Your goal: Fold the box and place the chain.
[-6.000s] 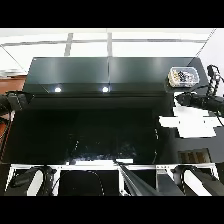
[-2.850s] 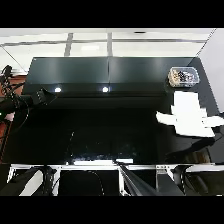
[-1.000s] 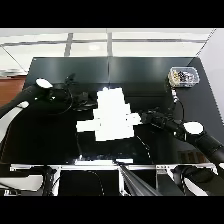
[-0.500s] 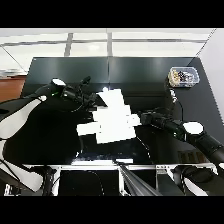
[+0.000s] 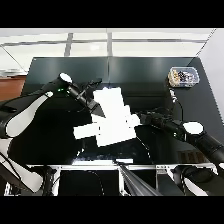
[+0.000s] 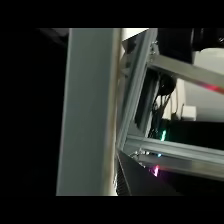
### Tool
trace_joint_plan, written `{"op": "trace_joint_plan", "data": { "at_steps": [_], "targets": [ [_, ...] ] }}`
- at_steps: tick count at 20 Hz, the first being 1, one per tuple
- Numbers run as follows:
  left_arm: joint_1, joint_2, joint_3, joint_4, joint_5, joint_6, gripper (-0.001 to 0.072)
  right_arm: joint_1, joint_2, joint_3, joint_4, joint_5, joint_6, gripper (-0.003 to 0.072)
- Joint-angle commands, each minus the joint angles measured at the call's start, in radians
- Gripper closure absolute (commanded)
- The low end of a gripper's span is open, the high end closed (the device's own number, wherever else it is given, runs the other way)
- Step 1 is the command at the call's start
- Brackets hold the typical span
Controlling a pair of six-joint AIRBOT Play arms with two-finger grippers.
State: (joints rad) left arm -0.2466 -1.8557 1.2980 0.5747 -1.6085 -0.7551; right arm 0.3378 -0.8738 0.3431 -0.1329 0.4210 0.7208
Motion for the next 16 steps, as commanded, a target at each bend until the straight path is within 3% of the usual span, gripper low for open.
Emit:
{"op": "trace_joint_plan", "data": {
  "at_steps": [1, 3, 4, 5, 6, 8, 12, 14, 16],
  "targets": [
    [0.004, -0.002, 0.021, 0.043, -0.019, 0.023, 0.0447, 0.001, 0.000, -0.001, 0.001, 0.005, 0.000, 0.0672],
    [0.003, -0.002, 0.021, 0.043, -0.018, 0.026, 0.0655, 0.001, 0.001, -0.001, 0.000, 0.005, 0.000, 0.0670],
    [0.003, -0.002, 0.021, 0.043, -0.018, 0.030, 0.0663, 0.001, 0.001, -0.001, 0.000, 0.003, 0.000, 0.0623],
    [0.004, -0.002, 0.021, 0.043, -0.018, 0.029, 0.0665, 0.000, 0.001, -0.001, 0.000, -0.006, 0.000, 0.0356],
    [0.004, -0.001, 0.021, 0.043, -0.019, 0.027, 0.0683, -0.010, 0.002, 0.000, -0.015, -0.004, 0.000, 0.0009],
    [0.004, 0.006, 0.021, 0.043, -0.021, 0.012, 0.0684, -0.074, 0.010, 0.008, -0.109, 0.026, 0.000, -0.0018],
    [-0.011, 0.116, -0.015, 0.046, -0.012, 0.012, 0.0686, -0.288, 0.023, 0.160, -0.492, 0.454, 0.009, -0.0018],
    [-0.038, 0.260, -0.137, 0.045, 0.080, 0.077, 0.0687, -0.353, 0.023, 0.248, -0.668, 0.615, 0.008, -0.0018],
    [-0.071, 0.457, -0.324, 0.042, 0.256, 0.141, 0.0685, -0.375, 0.023, 0.302, -0.785, 0.673, 0.007, -0.0018]
  ]
}}
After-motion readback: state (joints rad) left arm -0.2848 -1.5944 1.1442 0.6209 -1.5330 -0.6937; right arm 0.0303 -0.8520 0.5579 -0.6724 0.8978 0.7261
